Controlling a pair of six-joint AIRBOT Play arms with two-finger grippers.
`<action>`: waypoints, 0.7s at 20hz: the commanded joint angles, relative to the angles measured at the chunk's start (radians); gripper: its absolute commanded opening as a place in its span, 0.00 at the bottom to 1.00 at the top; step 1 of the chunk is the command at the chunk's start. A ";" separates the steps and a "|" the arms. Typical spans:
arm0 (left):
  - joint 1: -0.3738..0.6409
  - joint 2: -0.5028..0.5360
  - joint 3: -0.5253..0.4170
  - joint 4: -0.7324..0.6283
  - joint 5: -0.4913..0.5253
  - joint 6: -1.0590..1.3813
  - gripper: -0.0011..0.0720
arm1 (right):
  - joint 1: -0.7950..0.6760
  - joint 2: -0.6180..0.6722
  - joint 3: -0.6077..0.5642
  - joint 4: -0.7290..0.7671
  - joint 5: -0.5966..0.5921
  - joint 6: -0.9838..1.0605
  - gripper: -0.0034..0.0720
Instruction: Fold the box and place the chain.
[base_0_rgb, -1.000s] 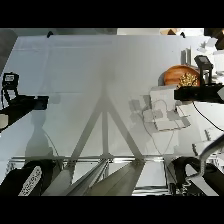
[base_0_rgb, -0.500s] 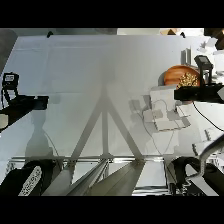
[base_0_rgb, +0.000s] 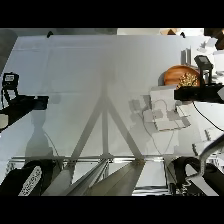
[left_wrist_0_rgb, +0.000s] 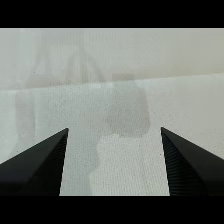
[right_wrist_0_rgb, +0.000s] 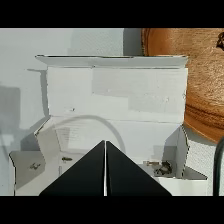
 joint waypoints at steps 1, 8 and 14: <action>0.000 0.000 0.001 0.000 0.000 0.000 0.89 | -0.001 0.001 0.001 0.000 0.000 0.000 0.06; 0.000 0.000 0.001 0.000 0.000 0.000 0.89 | -0.001 0.001 0.001 0.020 -0.001 0.001 0.06; 0.000 0.000 0.001 0.000 0.000 0.000 0.89 | 0.000 0.000 0.001 -0.018 0.187 -0.019 0.72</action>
